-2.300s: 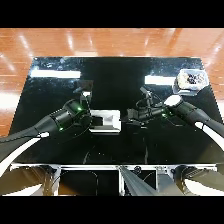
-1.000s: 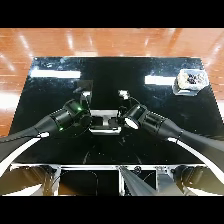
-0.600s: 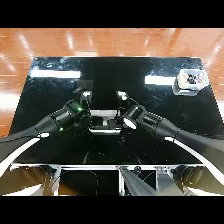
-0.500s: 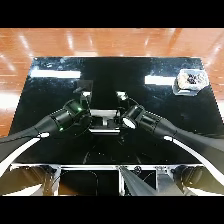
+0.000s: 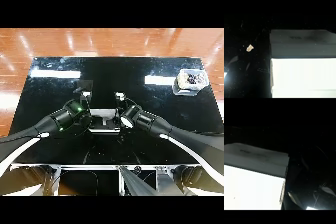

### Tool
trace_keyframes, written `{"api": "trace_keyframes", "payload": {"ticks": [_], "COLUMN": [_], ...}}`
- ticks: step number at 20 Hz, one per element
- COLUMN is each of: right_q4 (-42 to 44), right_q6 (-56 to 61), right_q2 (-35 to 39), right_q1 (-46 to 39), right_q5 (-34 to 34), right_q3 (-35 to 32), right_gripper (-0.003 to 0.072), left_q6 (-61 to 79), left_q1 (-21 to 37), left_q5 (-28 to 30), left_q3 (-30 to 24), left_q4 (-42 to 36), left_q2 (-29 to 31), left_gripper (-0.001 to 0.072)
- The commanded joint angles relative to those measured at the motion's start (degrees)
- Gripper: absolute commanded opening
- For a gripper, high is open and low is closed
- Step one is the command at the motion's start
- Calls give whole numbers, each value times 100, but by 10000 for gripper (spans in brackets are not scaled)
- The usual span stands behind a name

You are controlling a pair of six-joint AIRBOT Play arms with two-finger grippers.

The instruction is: Fold the box and place the chain.

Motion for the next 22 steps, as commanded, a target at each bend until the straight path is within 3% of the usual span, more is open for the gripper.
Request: {"api": "trace_keyframes", "payload": {"ticks": [1,6,7,8,14,15,16,17,21,22], "right_q4": [0,0,2,24,149,201,212,212,210,210], "right_q6": [-26,-26,-48,-201,-304,-302,-302,-302,-302,-302], "right_q2": [-20,-22,-22,-22,-22,-20,-20,-20,-20,-20], "right_q1": [7,0,0,0,0,0,0,0,0,0], "right_q5": [0,-90,-96,-129,-214,-216,-219,-214,-219,-221], "right_q3": [9,9,9,9,9,9,9,9,9,9], "right_gripper": [205,203,147,28,30,110,414,501,478,435], "left_q6": [-7,-7,-7,-7,-7,-7,-7,-7,-7,-7], "left_q1": [-4,-4,-4,-4,-4,-4,-4,-4,-7,-4], "left_q5": [-4,-7,-9,-9,-7,-7,-4,-4,-7,-2], "left_q3": [4,4,4,4,4,4,4,4,4,4], "left_q4": [-2,-22,-22,-22,-22,-22,-22,-22,-31,-35], "left_q2": [0,0,0,0,0,0,0,0,0,0], "left_gripper": [22,23,23,23,23,23,23,22,22,23]}}
